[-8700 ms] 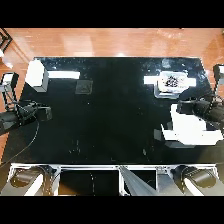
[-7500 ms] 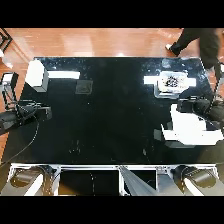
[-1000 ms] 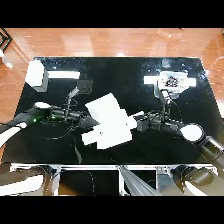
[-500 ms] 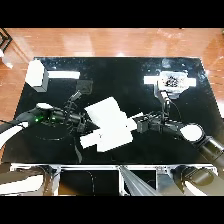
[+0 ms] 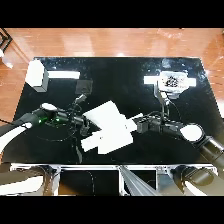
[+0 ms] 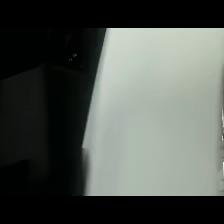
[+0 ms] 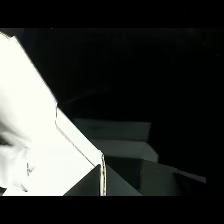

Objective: Fold the box and place the chain.

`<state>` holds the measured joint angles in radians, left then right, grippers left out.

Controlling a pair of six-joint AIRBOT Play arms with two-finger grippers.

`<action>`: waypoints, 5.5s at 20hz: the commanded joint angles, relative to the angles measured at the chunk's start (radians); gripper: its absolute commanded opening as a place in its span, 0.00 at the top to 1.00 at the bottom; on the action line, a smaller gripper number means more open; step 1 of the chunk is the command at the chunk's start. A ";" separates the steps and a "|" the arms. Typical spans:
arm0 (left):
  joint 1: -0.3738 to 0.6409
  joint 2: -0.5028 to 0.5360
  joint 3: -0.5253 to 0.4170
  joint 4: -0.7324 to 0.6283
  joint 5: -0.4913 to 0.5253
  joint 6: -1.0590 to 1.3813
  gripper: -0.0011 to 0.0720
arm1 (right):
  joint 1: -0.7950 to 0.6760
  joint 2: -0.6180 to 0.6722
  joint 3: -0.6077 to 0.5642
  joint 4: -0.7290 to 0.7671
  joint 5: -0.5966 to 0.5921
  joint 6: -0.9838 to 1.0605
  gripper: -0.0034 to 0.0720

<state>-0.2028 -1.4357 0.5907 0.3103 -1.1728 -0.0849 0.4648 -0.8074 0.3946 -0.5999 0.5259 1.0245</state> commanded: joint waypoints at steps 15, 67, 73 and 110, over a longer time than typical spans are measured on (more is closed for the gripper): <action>-0.016 0.096 0.122 0.282 -0.018 -0.017 0.96 | -0.340 0.001 0.267 -0.518 0.919 0.055 0.02; -0.227 0.176 0.085 0.546 0.278 0.059 0.96 | 0.204 -0.030 0.010 -0.475 0.147 -0.311 0.03; -0.227 0.176 0.085 0.545 0.283 0.059 0.96 | 0.204 -0.030 0.010 -0.475 0.147 -0.326 0.03; -0.227 0.176 0.085 0.544 0.282 0.055 0.96 | 0.416 -0.180 0.019 -0.291 -0.173 -0.565 0.03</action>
<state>-0.4294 -1.2594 0.6758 0.8547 -0.8909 -0.0296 0.8768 -0.9859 0.4084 -0.8982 0.3801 0.4591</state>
